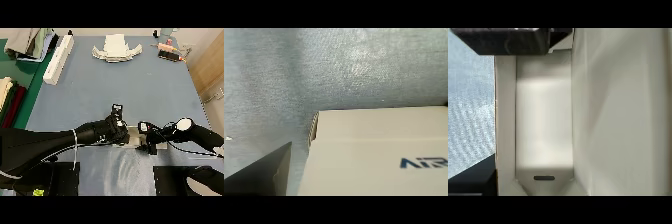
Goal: Fold the box.
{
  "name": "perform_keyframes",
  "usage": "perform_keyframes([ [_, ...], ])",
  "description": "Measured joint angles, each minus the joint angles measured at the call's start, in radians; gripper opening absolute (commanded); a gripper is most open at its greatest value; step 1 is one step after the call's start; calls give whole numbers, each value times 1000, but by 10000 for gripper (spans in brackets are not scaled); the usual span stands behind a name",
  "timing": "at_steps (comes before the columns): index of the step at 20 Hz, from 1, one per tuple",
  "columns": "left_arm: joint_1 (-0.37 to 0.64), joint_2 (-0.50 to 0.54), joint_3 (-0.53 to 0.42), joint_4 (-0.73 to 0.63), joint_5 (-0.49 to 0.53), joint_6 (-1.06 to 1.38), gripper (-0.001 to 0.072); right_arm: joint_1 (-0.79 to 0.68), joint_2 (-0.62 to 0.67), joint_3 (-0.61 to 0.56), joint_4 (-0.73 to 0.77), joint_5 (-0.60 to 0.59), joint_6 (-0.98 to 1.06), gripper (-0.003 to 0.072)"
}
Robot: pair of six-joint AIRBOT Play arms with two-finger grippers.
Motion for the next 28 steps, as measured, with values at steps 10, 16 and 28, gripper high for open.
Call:
perform_keyframes([
  [10,36,11,31,-6,-31,7,289,0,0,0,0,0,0,449],
  [16,39,-4,36,-16,-34,14,286,0,0,0,-1,0,-1,449],
  [28,18,-20,37,-21,-39,38,537,0,0,0,-12,-1,-1,449],
])
